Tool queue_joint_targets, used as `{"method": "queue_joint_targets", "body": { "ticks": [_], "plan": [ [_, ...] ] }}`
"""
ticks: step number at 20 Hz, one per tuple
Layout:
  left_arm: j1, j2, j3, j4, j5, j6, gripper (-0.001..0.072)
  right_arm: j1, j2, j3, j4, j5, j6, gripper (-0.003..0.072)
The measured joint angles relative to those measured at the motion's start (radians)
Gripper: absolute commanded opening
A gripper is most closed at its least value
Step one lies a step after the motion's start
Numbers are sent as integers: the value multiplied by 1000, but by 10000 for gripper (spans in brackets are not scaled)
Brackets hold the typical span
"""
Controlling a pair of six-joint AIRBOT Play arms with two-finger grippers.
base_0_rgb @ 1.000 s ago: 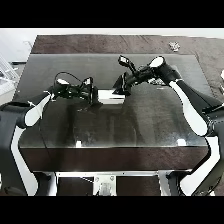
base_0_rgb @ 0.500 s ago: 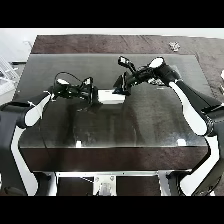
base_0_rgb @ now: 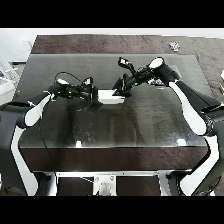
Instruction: Fold the box and place the chain.
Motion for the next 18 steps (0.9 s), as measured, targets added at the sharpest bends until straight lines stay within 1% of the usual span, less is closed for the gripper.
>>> {"method": "queue_joint_targets", "body": {
  "ticks": [12,18],
  "plan": [
    [0,0,0,0,0,0,542,2,-2,-1,-1,-49,-94,466],
    [0,0,0,0,-1,0,542,16,0,-1,-37,-60,-101,457]
  ]
}}
